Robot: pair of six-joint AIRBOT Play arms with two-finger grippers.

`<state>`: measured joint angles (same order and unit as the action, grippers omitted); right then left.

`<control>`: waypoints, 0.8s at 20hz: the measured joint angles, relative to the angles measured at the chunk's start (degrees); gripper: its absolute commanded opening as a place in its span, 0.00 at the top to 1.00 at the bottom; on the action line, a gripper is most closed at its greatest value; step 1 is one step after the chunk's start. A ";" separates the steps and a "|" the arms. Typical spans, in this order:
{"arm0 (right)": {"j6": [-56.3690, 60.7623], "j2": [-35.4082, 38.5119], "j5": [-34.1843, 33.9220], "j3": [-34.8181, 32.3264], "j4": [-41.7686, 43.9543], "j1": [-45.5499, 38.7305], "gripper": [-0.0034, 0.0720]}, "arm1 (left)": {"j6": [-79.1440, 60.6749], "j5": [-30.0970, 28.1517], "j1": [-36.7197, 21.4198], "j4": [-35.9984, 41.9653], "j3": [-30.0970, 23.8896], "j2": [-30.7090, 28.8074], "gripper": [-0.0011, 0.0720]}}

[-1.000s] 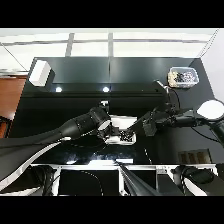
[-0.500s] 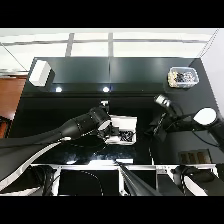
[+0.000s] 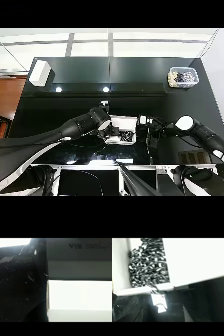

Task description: Fold the box and place the chain.

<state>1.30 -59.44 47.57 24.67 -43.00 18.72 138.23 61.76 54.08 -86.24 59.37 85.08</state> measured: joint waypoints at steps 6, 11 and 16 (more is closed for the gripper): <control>-3.32 -2.38 -5.27 -0.15 0.94 3.98 0.23 | 0.02 -0.02 0.00 -0.02 0.00 0.02 0.94; -4.39 -3.15 -7.32 -0.15 1.53 4.76 0.39 | 0.02 -0.02 0.00 0.00 0.00 0.02 0.94; -4.74 -3.30 -7.93 -0.20 2.08 4.94 0.85 | 0.02 -0.04 -0.02 -0.02 0.00 0.00 0.94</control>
<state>-3.44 -62.74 39.64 24.47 -40.93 23.66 138.26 61.71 54.06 -86.26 59.37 85.08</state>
